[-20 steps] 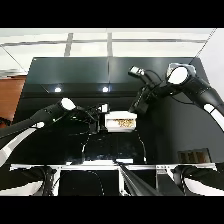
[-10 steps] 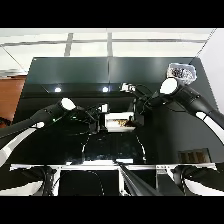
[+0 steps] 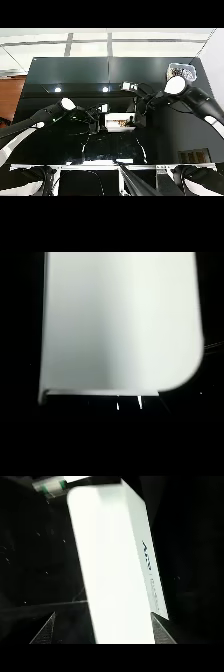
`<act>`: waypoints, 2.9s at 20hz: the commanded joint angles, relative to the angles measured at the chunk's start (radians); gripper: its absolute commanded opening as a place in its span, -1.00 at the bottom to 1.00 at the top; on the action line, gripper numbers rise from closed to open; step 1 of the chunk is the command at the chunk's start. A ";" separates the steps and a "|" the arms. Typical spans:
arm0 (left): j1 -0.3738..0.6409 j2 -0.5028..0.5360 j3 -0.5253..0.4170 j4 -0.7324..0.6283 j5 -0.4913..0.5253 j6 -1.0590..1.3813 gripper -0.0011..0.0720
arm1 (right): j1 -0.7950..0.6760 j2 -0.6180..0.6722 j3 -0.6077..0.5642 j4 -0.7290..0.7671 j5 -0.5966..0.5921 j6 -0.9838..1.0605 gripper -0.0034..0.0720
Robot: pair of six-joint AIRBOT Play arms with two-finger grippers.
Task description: Fold the box and place the chain.
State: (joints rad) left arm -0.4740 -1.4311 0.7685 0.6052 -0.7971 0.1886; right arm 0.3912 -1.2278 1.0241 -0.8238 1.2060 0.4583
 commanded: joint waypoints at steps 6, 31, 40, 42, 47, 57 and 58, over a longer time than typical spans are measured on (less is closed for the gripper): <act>0.000 -0.001 0.001 0.000 0.000 0.000 -0.17 | -0.143 0.013 -0.052 0.102 -0.374 0.162 1.00; 0.000 -0.001 0.001 0.000 0.000 0.000 -0.17 | -0.019 -0.105 -0.052 0.018 -0.066 -0.148 0.38; 0.000 -0.001 0.001 0.000 0.000 0.000 -0.17 | -0.015 -0.100 -0.052 0.017 -0.035 -0.119 -0.39; 0.000 -0.001 0.001 0.000 0.000 0.000 -0.17 | -0.003 -0.100 -0.052 -0.006 -0.025 -0.113 -0.39; 0.000 -0.001 0.001 0.000 0.000 0.000 -0.17 | 0.002 -0.100 -0.052 -0.020 -0.040 -0.113 -0.35; 0.000 -0.001 0.001 0.000 0.000 0.000 -0.17 | 0.002 -0.100 -0.052 -0.045 -0.047 -0.111 -0.08; 0.000 -0.001 0.001 0.000 0.000 0.000 -0.17 | 0.002 -0.100 -0.052 -0.045 -0.047 -0.111 -0.08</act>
State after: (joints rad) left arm -0.4740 -1.4315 0.7685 0.6052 -0.7967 0.1871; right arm 0.3920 -1.3285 0.9714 -0.8703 1.1679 0.3477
